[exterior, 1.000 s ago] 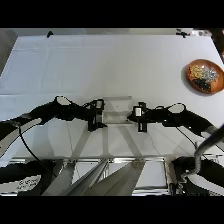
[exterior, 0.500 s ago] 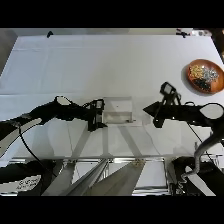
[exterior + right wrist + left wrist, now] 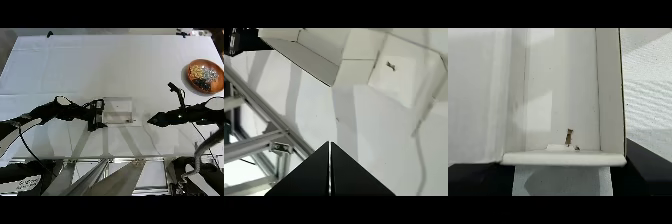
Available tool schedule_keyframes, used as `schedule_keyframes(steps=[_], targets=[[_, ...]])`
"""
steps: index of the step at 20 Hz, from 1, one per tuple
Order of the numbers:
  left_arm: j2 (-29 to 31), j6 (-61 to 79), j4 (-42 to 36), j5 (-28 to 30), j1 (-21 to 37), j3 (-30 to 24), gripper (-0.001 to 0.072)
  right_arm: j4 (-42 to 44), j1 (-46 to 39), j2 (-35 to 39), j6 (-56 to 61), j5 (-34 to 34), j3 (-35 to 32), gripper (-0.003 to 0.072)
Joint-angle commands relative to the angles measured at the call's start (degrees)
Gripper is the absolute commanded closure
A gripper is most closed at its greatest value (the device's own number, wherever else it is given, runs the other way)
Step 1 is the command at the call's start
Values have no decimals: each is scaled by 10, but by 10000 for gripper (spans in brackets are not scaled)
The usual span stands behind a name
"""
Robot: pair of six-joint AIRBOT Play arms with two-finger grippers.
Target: Fold the box and place the chain.
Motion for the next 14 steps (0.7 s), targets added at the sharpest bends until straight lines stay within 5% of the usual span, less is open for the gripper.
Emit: schedule_keyframes(steps=[1, 9, 14], targets=[[0, 0, 0, 0, 0, 0, 434, -4, -74, -20, 45, 12, 6, 676], [0, 0, 0, 0, 0, 0, 434, -63, -88, -148, 49, -90, 6, 676], [0, 0, 0, 0, 0, 0, 434, -61, -22, -207, 44, -148, 6, 676]])
